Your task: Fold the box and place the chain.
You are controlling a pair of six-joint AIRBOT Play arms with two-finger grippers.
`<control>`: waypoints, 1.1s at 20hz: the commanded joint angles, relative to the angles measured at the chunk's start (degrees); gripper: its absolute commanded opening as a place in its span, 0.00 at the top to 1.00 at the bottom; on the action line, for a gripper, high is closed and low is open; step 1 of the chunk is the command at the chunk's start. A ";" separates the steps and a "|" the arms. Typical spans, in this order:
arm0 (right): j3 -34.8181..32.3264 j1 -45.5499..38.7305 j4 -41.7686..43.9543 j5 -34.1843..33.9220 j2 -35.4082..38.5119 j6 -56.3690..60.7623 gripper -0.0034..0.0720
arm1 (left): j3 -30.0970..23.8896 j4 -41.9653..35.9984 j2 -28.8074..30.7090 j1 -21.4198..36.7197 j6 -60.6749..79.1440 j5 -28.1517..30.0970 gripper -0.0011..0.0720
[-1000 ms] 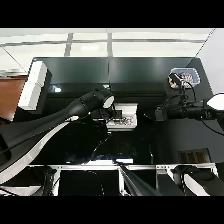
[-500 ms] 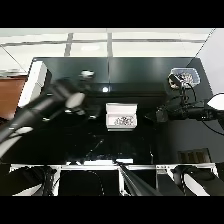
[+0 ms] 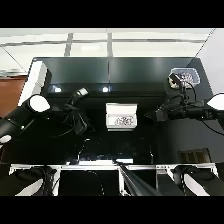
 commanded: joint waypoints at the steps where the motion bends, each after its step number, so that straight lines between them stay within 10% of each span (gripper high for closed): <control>1: 0.00 -0.02 0.00 -0.50 -0.04 0.13 0.59 | -1.68 -8.26 -1.22 -3.21 34.77 7.26 0.00; 8: 0.00 -0.02 0.00 -1.18 -0.04 1.03 0.59 | -0.81 -17.16 -13.42 2.67 46.23 8.02 0.00; 22: 0.00 0.22 0.00 -1.22 -0.04 1.01 0.59 | 1.62 -20.94 -18.82 -0.90 48.63 9.38 0.01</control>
